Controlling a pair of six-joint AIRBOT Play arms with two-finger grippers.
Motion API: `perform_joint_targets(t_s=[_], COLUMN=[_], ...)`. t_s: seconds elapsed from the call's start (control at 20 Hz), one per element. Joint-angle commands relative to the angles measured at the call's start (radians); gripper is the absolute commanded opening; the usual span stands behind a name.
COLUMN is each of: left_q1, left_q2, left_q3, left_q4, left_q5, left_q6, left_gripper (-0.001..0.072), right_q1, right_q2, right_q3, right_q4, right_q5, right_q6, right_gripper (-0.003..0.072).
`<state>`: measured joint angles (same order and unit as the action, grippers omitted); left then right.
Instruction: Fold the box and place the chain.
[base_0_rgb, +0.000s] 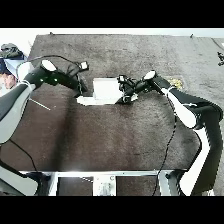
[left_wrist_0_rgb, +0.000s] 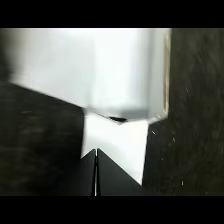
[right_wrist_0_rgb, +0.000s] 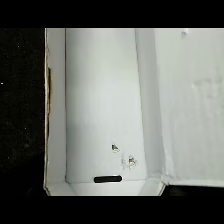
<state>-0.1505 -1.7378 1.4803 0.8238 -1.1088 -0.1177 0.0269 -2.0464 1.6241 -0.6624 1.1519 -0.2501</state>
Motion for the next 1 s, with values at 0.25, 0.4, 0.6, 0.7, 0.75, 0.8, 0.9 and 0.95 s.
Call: perform_joint_targets(t_s=[0.25,0.4,0.6,0.7,0.75,0.8,0.9,0.95], left_q1=[0.199,0.233,0.233,0.233,0.233,0.233,0.231,0.231], left_q2=[0.098,0.098,0.087,0.063,0.050,0.035,0.000,-0.016], left_q3=[-0.065,-0.149,-0.211,-0.237,-0.249,-0.259,-0.262,-0.262], left_q4=[-0.021,-0.023,-0.018,-0.026,-0.046,-0.072,-0.103,-0.123], left_q5=[-0.007,-0.010,-0.003,-0.001,0.003,0.010,0.015,0.015], left_q6=[-0.677,-0.813,-0.890,-0.907,-0.906,-0.904,-0.903,-0.903], left_gripper=[0.0007,0.0009,0.0009,0.0009,0.0009,0.0009,0.0009,0.0009], right_q1=[0.001,0.001,0.001,0.001,0.001,0.001,0.001,0.001], right_q2=[0.000,0.000,0.000,0.000,0.000,0.000,0.000,0.000], right_q3=[0.000,0.000,0.000,0.000,0.000,0.000,0.000,0.000], right_q4=[0.000,0.000,0.000,0.000,0.000,0.000,0.000,0.000], right_q5=[0.000,0.000,0.000,0.000,0.000,0.000,0.000,0.000], right_q6=[0.000,0.000,0.000,0.000,0.000,0.000,0.000,0.000], right_gripper=[0.0416,0.0416,0.0416,0.0416,0.0416,0.0416,0.0416,0.0416])
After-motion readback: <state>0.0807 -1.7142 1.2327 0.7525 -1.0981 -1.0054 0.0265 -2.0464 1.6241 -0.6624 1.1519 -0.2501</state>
